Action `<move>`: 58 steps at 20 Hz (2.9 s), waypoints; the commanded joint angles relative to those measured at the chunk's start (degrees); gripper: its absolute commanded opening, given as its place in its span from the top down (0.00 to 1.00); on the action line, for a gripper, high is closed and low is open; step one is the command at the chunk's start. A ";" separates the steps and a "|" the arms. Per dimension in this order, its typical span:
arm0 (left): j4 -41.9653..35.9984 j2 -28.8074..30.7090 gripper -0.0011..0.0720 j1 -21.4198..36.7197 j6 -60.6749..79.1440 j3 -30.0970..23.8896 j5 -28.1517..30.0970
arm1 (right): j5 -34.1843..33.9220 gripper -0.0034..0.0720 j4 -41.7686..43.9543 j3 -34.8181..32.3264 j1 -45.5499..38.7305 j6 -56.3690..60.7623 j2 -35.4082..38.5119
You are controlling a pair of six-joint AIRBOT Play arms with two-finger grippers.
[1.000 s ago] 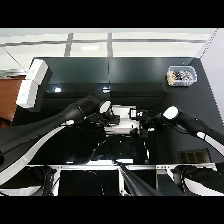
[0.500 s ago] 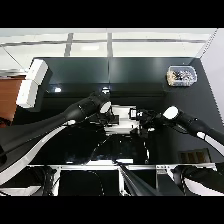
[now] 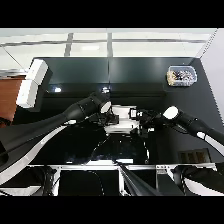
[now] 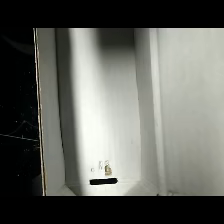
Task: Fold the box and place the chain.
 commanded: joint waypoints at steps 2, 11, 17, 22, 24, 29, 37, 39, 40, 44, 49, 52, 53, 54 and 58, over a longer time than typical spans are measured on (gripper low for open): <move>-1.31 -0.07 0.60 -0.04 0.24 0.02 0.00 | 0.00 0.92 -0.04 0.00 0.00 -0.07 -0.02; -1.05 -0.07 0.95 -0.02 0.33 0.11 0.15 | 0.00 0.92 -0.04 0.00 0.00 -0.07 -0.02; -1.60 -0.07 0.95 -0.02 0.31 0.11 -0.07 | 0.00 0.92 -0.04 0.00 0.00 -0.07 -0.02; -1.73 -0.07 0.95 -0.02 0.31 0.11 -0.11 | -0.07 0.92 -0.02 0.00 0.00 -0.09 -0.02; -1.73 -0.07 0.95 -0.02 0.31 0.11 -0.11 | -2.40 0.92 0.24 0.00 0.04 -0.42 -0.02; -1.73 -0.07 0.95 -0.02 0.31 0.11 -0.09 | -0.35 0.92 0.94 0.00 0.00 -0.42 -0.02; -1.73 -0.07 0.95 -0.02 0.31 0.11 -0.11 | 3.21 0.01 -10.47 0.07 -0.04 3.82 8.50; -1.73 -0.07 0.95 -0.02 0.31 0.11 -0.11 | 6.67 0.01 -14.08 0.07 -0.26 4.11 11.74; -1.73 -0.07 0.95 -0.02 0.31 0.11 -0.11 | 7.89 0.01 -14.86 0.07 -0.26 4.11 12.59; -1.73 -0.07 0.95 -0.02 0.31 0.11 -0.09 | 5.84 0.01 -11.58 0.02 -0.24 4.09 12.72; -1.73 -0.07 0.95 -0.02 0.31 0.11 -0.09 | 3.69 0.52 -6.82 0.00 -0.24 4.09 11.80; -1.73 -0.07 0.95 -0.02 0.31 0.11 -0.09 | 4.13 0.74 -4.33 0.00 0.11 4.07 10.78; -1.73 -0.07 0.95 -0.02 0.31 0.11 -0.09 | 3.93 0.78 -2.62 0.00 0.44 4.07 10.47; -1.73 -0.07 0.95 -0.02 0.31 0.11 -0.07 | 3.80 0.78 -0.68 0.00 0.83 4.07 9.90; -1.73 -0.07 0.95 -0.02 0.31 0.11 0.11 | 2.54 0.78 6.03 0.00 2.43 4.09 6.16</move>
